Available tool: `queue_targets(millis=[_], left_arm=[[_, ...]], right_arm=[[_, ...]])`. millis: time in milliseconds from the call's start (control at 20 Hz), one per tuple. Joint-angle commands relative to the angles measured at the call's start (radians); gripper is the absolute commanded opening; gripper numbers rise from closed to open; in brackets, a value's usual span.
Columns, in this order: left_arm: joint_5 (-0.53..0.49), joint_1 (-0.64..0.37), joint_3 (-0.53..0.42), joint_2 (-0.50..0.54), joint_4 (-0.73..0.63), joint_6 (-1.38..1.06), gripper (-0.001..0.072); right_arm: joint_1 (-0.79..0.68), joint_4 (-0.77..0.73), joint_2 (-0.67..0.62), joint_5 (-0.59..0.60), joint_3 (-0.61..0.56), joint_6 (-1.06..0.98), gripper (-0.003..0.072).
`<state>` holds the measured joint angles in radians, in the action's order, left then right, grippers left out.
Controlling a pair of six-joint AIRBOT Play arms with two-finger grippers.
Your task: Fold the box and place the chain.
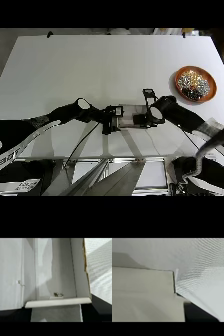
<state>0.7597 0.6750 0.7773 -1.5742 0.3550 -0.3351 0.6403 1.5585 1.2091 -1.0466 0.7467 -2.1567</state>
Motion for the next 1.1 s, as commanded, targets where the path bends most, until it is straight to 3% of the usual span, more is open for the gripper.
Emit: queue_targets(millis=[0,200,400,450,500,550,800,1050], left_arm=[[0.0,0.0,0.0,0.0,0.0,0.0,0.0312],[0.0,0.0,0.0,0.0,0.0,0.0,0.0312],[0.0,0.0,0.0,0.0,0.0,0.0,0.0312],[0.0,0.0,0.0,0.0,0.0,0.0,0.0312],[0.0,0.0,0.0,0.0,0.0,0.0,0.0312],[0.0,0.0,0.0,0.0,0.0,0.0,0.0312],[0.0,0.0,0.0,0.0,0.0,0.0,0.0312],[0.0,0.0,0.0,0.0,0.0,0.0,0.0312]], right_arm=[[-0.001,0.057,-0.079,-0.095,0.045,0.127,0.0421],[-0.08,0.056,-0.098,-0.272,0.236,0.291,0.0419],[-0.241,0.048,-0.096,-0.265,0.401,0.45,0.039],[-0.306,0.057,-0.093,-0.249,0.423,0.486,0.0342],[-0.372,0.058,-0.09,-0.218,0.431,0.517,0.0256],[-0.448,0.057,-0.079,-0.185,0.433,0.544,0.0227],[-0.768,0.057,0.075,-0.093,0.435,0.624,0.0221],[-0.9,0.057,0.237,-0.059,0.435,0.668,0.0221]])
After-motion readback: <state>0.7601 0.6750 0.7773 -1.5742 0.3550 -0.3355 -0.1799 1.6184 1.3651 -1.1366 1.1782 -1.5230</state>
